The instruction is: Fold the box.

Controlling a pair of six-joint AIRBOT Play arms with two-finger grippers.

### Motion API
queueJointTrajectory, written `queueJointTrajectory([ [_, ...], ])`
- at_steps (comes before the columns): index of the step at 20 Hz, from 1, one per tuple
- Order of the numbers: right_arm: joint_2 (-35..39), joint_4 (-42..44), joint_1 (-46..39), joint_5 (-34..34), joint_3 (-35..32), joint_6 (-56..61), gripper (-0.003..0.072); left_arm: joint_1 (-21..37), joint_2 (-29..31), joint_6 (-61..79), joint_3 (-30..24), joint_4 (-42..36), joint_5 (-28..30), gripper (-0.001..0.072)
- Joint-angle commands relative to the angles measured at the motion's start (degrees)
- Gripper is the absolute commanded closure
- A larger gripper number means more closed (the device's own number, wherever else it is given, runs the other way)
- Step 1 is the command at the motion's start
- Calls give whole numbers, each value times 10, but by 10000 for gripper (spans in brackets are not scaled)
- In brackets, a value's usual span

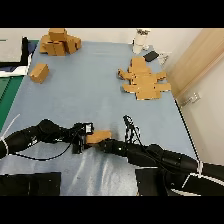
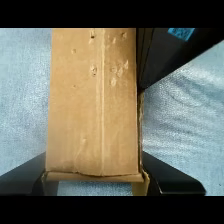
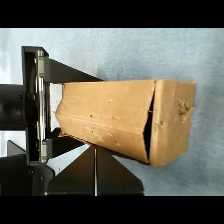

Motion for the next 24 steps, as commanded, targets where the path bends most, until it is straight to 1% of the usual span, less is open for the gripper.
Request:
queueJointTrajectory([
  [1, 18, -5, 18, -10, 12, 0, 683, 0, 0, 0, 0, 0, 0, 203],
  [3, 37, -6, 26, -17, 19, 0, 683, 0, 0, 0, 0, 0, 0, 203],
  [6, 41, -17, 25, -10, 24, 0, 683, 0, 0, 0, 0, 0, 0, 203],
  [11, -1, -30, -8, 10, 24, 0, 682, 0, 0, 0, 0, 0, 0, 203],
  [14, -23, -30, -14, 18, 25, 0, 682, 0, 0, 0, 0, 0, 0, 203],
  [18, -29, -30, -8, -10, 25, 0, 683, 0, 0, 0, 0, 0, 0, 203],
  [22, -29, -33, -5, -12, 25, 0, 683, 0, 0, 0, 0, 0, 0, 203],
  [24, -24, -62, -6, -6, 27, -2, 683, 0, 0, 0, 0, 0, 0, 203],
])
